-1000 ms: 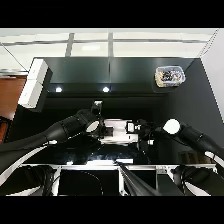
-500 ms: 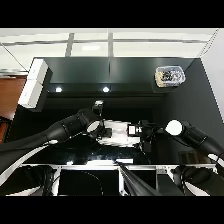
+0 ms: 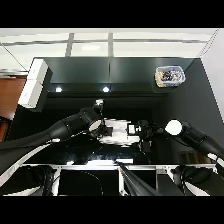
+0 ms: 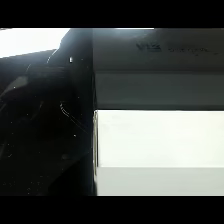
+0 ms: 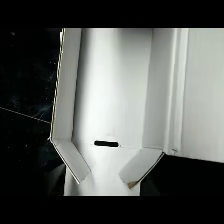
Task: Fold the box and place the chain.
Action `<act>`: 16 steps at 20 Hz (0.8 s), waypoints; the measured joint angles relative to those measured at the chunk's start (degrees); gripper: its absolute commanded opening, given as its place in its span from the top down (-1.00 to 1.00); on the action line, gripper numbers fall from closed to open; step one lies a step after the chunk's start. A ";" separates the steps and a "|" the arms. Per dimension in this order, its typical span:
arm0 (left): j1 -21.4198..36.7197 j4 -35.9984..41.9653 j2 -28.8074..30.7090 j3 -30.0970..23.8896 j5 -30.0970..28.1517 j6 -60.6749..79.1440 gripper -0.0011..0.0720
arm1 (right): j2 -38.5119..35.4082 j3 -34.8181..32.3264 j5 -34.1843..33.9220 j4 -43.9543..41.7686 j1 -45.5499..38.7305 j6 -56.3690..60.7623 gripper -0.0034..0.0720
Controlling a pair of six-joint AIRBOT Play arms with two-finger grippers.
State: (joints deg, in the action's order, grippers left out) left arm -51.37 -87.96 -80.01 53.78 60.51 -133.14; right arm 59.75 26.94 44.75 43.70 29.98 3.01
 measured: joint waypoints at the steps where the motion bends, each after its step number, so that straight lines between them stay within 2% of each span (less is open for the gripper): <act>1: -0.04 -0.02 -0.02 0.00 0.02 -0.20 0.90 | 0.09 0.00 0.00 -0.55 0.00 0.00 -0.07; 2: -0.04 -0.02 -0.09 0.02 0.00 -0.33 0.90 | 0.13 0.00 -0.07 -1.53 0.00 0.00 0.23; 3: -0.04 -0.02 -0.13 0.02 0.00 -0.52 0.90 | 0.22 0.00 -0.11 -2.47 0.00 0.00 0.26; 7: -0.04 -0.02 -0.20 0.02 -0.02 -0.70 0.90 | 1.20 0.00 -0.79 -6.71 0.52 1.62 0.26; 13: -0.04 -0.02 -0.20 0.04 -0.04 -0.98 0.90 | 4.37 0.00 -7.89 -12.22 4.46 4.35 0.26; 16: -0.04 -0.02 -0.20 0.04 -0.04 -0.98 0.90 | 5.09 0.00 -9.25 -13.00 5.07 4.85 0.22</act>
State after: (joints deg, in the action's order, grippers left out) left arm -51.42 -87.99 -80.20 53.82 60.47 -134.13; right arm 64.84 26.94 35.51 30.70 35.05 7.86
